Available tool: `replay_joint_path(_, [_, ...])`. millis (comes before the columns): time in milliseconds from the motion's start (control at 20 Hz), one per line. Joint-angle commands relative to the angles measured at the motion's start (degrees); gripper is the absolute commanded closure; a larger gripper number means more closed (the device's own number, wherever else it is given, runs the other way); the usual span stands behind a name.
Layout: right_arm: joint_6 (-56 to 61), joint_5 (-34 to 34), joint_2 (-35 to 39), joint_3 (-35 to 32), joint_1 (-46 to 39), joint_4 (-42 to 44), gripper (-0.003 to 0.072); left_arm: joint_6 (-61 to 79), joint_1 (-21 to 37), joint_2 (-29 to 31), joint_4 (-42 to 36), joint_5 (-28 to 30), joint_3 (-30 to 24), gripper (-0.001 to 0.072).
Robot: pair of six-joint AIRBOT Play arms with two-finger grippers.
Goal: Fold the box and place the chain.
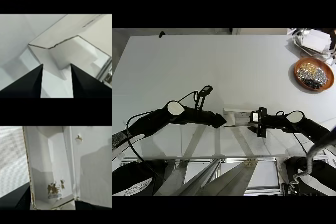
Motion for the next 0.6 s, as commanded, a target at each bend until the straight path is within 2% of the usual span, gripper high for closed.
replay_joint_path(0, [0.00, -0.02, 0.04, -0.02, 0.00, 0.00, 0.0289, -1.01, -1.01, -0.02, 0.22, 0.39, 1.27, 0.0247])
replay_joint_path(50, [0.00, -0.02, 0.04, -0.02, 0.00, 0.00, 0.0289, -1.97, -1.42, -0.15, 1.31, 0.50, 2.21, 0.0214])
replay_joint_path(100, [0.02, 0.00, 0.04, -0.02, 0.00, 0.00, 0.0289, -4.42, -1.88, -0.48, 3.72, 0.61, 3.30, 0.0214])
replay_joint_path(200, [0.02, 0.02, 0.04, -0.02, 0.00, 0.00, 0.0289, -14.29, -2.95, -1.95, 12.35, 0.15, 6.14, 0.0212])
replay_joint_path(350, [0.02, 0.00, 0.04, -0.02, 0.00, 0.00, 0.0289, -25.40, -4.24, -4.74, 21.84, -4.13, 10.38, 0.0199])
replay_joint_path(550, [0.02, 0.00, 0.04, -0.02, 0.00, 0.00, 0.0289, -36.02, -6.67, -6.62, 29.31, -7.34, 15.08, 0.0198])
